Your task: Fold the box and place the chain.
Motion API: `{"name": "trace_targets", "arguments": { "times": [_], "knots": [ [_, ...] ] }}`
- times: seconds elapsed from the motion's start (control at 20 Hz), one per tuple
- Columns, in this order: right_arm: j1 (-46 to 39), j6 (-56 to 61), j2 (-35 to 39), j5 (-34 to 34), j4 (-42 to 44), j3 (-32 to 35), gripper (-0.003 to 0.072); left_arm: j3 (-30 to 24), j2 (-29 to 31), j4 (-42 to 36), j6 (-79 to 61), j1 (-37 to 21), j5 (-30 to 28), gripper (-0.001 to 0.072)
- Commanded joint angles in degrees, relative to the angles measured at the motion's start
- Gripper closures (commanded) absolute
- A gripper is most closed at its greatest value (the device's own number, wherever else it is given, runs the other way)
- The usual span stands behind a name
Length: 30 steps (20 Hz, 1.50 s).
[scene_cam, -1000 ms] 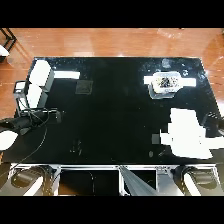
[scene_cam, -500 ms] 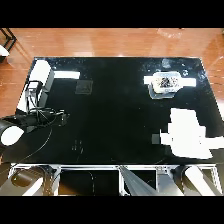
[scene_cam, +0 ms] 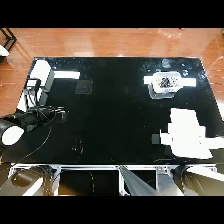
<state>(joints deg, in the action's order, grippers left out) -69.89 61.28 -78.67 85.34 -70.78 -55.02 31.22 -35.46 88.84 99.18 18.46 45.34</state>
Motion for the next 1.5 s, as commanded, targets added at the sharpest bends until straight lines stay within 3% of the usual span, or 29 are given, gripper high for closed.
{"name": "trace_targets", "arguments": {
  "times": [0.0, 0.3, 0.65, 0.7, 0.75, 1.15, 1.2, 1.25, 1.4, 1.45],
  "knots": [
    [-0.52, -1.68, -6.34, 4.61, 1.36, -4.15, -0.0016, 0.00, -0.02, 1.36, 0.04, -0.04, -0.55, 0.0074],
    [0.20, -2.12, -13.11, 6.80, 0.26, -5.68, -0.0009, 0.00, -0.02, 1.29, 0.22, -0.04, -0.33, 0.0074],
    [2.56, -3.30, -15.08, 6.78, 2.29, -5.66, -0.0007, 0.00, -0.02, 1.09, 0.24, -0.04, -0.28, 0.0074],
    [2.80, -3.30, -15.08, 7.06, 2.45, -5.66, 0.0055, 0.00, -0.02, 1.09, 0.24, -0.04, -0.28, 0.0074],
    [3.10, -3.28, -15.08, 7.65, 2.43, -5.66, 0.0199, 0.00, -0.02, 1.09, 0.24, -0.04, -0.28, 0.0074],
    [3.61, -3.26, -15.02, 11.58, 4.24, -5.35, 0.0223, 0.00, -0.02, 1.09, 0.24, -0.04, -0.31, 0.0074],
    [3.63, -3.28, -14.95, 11.91, 4.96, -4.79, 0.0364, 0.00, -0.02, 1.09, 0.24, -0.04, -0.31, 0.0074],
    [3.72, -3.28, -14.91, 12.13, 4.92, -4.33, 0.0454, 0.00, -0.02, 1.09, 0.24, -0.04, -0.31, 0.0074],
    [4.09, -3.85, -14.45, 12.50, 4.59, -3.93, 0.0452, 0.00, -0.02, 1.11, 0.24, -0.04, -0.31, 0.0074],
    [4.20, -4.28, -14.16, 12.39, 4.59, -3.93, 0.0490, 0.00, -0.02, 1.11, 0.24, -0.04, -0.31, 0.0074]
  ]
}}
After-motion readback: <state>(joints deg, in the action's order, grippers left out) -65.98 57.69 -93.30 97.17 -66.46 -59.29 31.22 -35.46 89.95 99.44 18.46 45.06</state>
